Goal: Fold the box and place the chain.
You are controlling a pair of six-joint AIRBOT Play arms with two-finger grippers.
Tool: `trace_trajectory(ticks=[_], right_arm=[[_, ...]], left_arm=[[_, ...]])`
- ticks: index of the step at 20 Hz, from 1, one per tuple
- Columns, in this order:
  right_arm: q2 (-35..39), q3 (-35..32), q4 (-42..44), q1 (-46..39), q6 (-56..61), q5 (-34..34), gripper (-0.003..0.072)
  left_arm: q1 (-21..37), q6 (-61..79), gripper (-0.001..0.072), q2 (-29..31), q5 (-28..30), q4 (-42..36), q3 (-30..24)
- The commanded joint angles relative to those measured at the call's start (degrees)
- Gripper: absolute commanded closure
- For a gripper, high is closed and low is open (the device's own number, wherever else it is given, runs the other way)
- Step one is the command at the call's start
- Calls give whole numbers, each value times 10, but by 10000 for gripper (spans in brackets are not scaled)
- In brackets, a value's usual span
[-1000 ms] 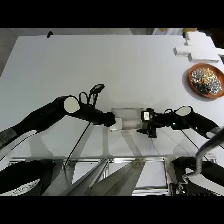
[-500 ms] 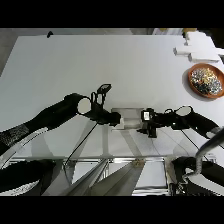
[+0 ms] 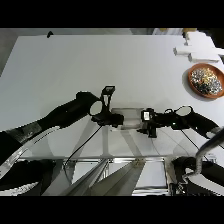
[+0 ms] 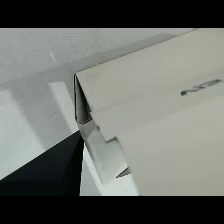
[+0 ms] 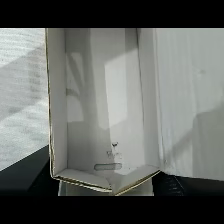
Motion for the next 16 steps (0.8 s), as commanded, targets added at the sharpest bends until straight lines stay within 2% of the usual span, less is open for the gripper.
trace_trajectory(ticks=[1,6,11,16], right_arm=[[0,0,0,0,0,0,347],[0,0,0,0,0,0,347],[0,0,0,0,0,0,347],[0,0,0,0,0,0,347]], left_arm=[[-17,-51,380,-40,-50,36,51],[-40,-117,380,-103,-122,78,118],[-41,-200,379,-108,-122,116,120],[-45,-203,379,-108,-116,119,119]])
